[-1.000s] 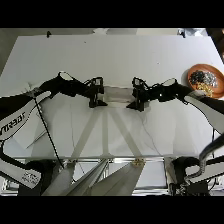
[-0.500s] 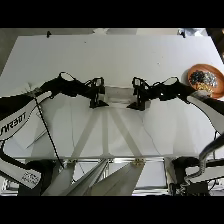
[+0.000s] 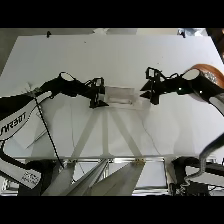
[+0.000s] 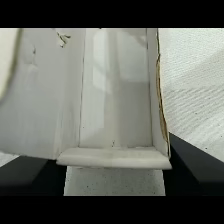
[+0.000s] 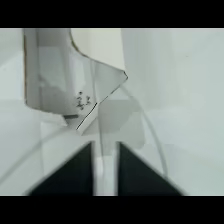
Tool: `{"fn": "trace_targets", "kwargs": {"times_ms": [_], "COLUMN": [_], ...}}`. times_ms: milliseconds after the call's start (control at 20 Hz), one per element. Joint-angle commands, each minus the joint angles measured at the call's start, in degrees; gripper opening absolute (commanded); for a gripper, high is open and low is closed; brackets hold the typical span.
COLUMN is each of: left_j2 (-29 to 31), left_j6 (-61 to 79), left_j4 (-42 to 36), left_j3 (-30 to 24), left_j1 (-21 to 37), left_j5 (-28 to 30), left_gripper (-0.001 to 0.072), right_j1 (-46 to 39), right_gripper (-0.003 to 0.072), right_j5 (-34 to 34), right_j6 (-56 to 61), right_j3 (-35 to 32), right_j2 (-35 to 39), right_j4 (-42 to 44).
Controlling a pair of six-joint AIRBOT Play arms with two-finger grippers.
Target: Fold the box and place the chain.
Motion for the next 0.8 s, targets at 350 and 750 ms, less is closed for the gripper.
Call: {"fn": "trace_targets", "kwargs": {"times_ms": [350, 750], "left_j2": [0.04, 0.04], "left_j6": [-0.02, -0.02], "left_j4": [-0.17, -0.17], "left_j3": [0.0, 0.0], "left_j1": [0.04, 0.04], "left_j5": [0.02, 0.02], "left_gripper": [0.0277, 0.0277], "right_j1": [8.28, 9.55], "right_gripper": [0.0012, 0.0012], "right_j5": [-0.81, -20.98], "right_j6": [15.21, 17.05], "right_j3": [0.04, 0.04], "right_j2": [1.49, -3.98], "right_j4": [9.75, 15.67]}}
